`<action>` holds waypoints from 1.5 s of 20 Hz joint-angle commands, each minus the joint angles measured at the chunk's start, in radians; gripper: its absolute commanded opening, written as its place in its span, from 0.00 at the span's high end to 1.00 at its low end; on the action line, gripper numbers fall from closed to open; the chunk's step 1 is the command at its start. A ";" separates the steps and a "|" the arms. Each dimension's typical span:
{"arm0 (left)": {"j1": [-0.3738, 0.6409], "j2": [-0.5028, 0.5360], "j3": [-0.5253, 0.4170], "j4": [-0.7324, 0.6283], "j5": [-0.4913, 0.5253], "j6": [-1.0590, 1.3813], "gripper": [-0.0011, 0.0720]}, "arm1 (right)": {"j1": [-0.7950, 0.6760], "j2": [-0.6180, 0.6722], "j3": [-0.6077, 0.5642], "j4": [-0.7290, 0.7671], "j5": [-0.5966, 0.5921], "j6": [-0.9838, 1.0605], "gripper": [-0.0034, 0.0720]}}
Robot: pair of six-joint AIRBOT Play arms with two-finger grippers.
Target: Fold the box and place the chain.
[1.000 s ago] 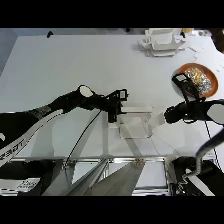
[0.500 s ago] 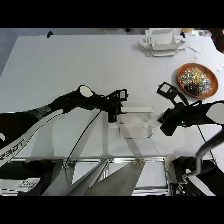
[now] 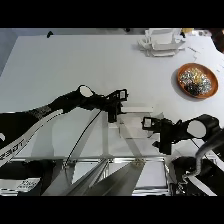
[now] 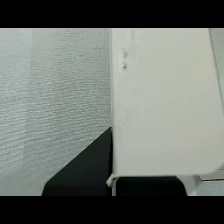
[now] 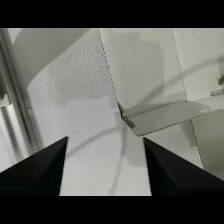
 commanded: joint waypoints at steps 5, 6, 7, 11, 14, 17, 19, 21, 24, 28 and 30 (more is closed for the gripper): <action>0.000 -0.001 -0.001 0.000 0.000 0.000 0.97 | 0.111 0.000 -0.122 -0.119 -0.413 -0.044 0.05; 0.000 -0.001 -0.001 0.000 0.000 0.000 0.97 | 0.111 0.000 -0.122 -0.150 -0.446 -0.044 0.05; 0.000 -0.001 -0.001 0.000 0.000 0.000 0.97 | 0.111 0.000 -0.122 -0.171 -0.467 -0.043 0.05; 0.000 -0.001 -0.001 0.000 0.000 0.000 0.97 | 0.111 0.000 -0.122 -0.185 -0.500 -0.043 0.06; 0.000 -0.001 -0.001 0.000 0.000 0.000 0.97 | 0.111 0.008 -0.114 -0.185 -0.491 -0.043 0.06; 0.000 -0.001 -0.001 0.000 0.000 0.000 0.97 | 0.088 0.045 -0.069 -0.176 -0.462 -0.042 0.06; 0.000 -0.001 -0.001 0.000 0.000 0.000 0.97 | 0.038 0.041 -0.063 -0.119 -0.454 -0.044 0.06; 0.000 -0.001 -0.001 0.000 0.000 0.000 0.97 | 0.002 0.040 -0.063 -0.112 -0.435 -0.054 0.06; 0.000 -0.001 -0.001 0.000 0.000 0.000 0.97 | -0.060 0.034 -0.063 -0.025 -0.431 -0.134 0.06; 0.000 -0.001 -0.001 0.000 0.000 0.000 0.97 | -0.129 -0.016 -0.064 0.113 -0.461 -0.305 0.06; 0.000 -0.001 -0.001 0.000 0.000 0.000 0.97 | -0.170 -0.043 -0.063 0.191 -0.462 -0.397 0.06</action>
